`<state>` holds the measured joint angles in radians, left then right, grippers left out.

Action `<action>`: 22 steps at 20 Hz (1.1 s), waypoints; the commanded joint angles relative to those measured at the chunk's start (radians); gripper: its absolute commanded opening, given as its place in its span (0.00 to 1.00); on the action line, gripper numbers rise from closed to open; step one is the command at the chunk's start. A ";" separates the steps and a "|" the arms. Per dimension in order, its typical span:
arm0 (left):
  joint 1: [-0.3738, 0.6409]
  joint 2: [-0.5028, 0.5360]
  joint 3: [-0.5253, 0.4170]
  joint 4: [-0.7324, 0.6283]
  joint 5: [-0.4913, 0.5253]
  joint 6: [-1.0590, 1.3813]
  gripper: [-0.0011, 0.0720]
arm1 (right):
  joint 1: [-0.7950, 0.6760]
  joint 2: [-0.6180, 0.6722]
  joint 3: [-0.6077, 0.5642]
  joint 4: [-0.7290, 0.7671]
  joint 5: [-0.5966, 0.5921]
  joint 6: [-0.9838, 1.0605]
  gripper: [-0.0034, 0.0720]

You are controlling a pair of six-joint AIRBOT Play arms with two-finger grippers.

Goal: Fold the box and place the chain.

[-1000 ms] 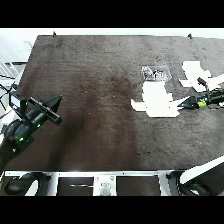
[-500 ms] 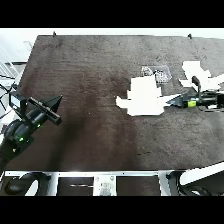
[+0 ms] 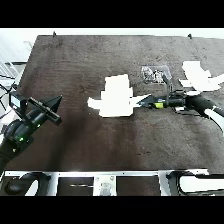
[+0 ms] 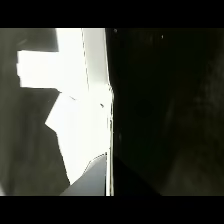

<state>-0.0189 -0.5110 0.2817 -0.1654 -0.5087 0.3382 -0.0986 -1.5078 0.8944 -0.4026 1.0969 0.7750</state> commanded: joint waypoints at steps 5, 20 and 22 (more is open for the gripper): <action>-0.001 0.000 0.005 -0.004 0.000 0.000 0.04 | 0.172 0.011 -0.008 0.047 -0.275 0.003 0.05; -0.001 0.000 0.006 -0.009 -0.014 0.002 0.89 | 0.189 -0.035 0.020 0.044 -0.315 -0.103 0.05; -0.001 -0.010 0.032 0.008 -0.004 -0.060 0.89 | 0.189 -0.035 0.020 0.045 -0.315 -0.107 0.05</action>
<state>-0.0193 -0.5129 0.2943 -0.1719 -0.5182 0.3328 0.0891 -1.5406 0.9134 -0.3584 0.7803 0.6777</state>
